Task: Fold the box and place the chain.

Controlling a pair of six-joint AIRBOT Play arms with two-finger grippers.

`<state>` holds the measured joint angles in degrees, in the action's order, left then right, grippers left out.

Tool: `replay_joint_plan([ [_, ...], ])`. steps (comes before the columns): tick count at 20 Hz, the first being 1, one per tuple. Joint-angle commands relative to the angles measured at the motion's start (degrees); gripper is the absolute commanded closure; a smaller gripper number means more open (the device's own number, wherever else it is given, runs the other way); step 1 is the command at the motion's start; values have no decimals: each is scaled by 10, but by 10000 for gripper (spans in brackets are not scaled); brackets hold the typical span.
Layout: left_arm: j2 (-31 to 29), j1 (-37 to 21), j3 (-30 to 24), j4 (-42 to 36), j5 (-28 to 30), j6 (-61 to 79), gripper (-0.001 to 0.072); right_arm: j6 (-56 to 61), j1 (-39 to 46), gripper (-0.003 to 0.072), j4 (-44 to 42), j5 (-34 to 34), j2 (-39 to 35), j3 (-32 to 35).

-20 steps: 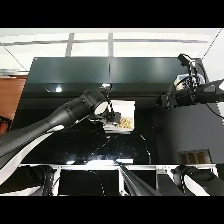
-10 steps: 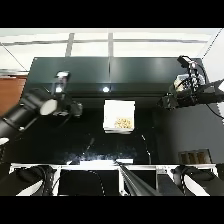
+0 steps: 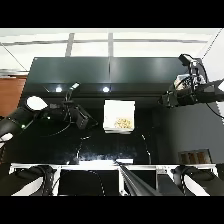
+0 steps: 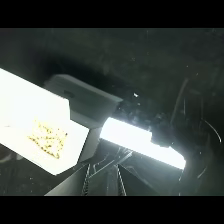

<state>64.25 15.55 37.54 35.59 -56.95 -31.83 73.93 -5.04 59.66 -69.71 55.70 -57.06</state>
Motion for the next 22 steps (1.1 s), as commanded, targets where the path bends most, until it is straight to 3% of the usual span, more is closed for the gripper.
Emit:
replay_joint_plan([
  [1, 26, 18, -1, -25, -13, 320, -10, 0, 0, 481, 0, 11, 0, 0],
  [4, 47, 25, 3, 17, 45, 393, -10, 3, 0, 481, 0, 13, 0, 0],
  [11, 160, 36, 48, 12, 42, 439, -10, 7, 0, 481, 2, 23, 0, 0],
  [17, 175, 69, 64, -16, 77, 439, -10, 23, 0, 490, 2, 29, 0, 0],
  [22, 188, 78, 68, -19, 63, 438, -10, 23, 0, 490, 2, 29, 0, 0],
])
